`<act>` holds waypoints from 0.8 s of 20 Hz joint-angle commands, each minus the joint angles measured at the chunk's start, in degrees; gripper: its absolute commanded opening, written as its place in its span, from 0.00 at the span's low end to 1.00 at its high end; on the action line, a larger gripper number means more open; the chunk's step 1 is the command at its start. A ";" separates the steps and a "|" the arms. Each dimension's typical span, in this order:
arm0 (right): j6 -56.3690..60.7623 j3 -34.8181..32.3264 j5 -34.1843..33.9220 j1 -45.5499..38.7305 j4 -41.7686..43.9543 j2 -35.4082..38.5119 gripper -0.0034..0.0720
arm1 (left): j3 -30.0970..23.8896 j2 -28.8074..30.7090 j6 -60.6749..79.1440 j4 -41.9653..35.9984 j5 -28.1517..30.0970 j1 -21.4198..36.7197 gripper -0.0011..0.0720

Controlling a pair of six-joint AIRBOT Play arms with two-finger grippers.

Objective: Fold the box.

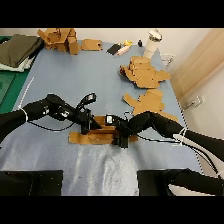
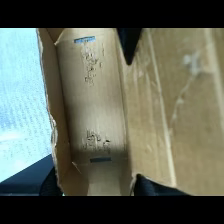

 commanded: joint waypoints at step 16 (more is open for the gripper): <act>0.02 -0.02 -0.17 0.07 -0.02 0.04 0.70 | -0.04 17.38 -51.58 27.28 -14.73 5.25 0.55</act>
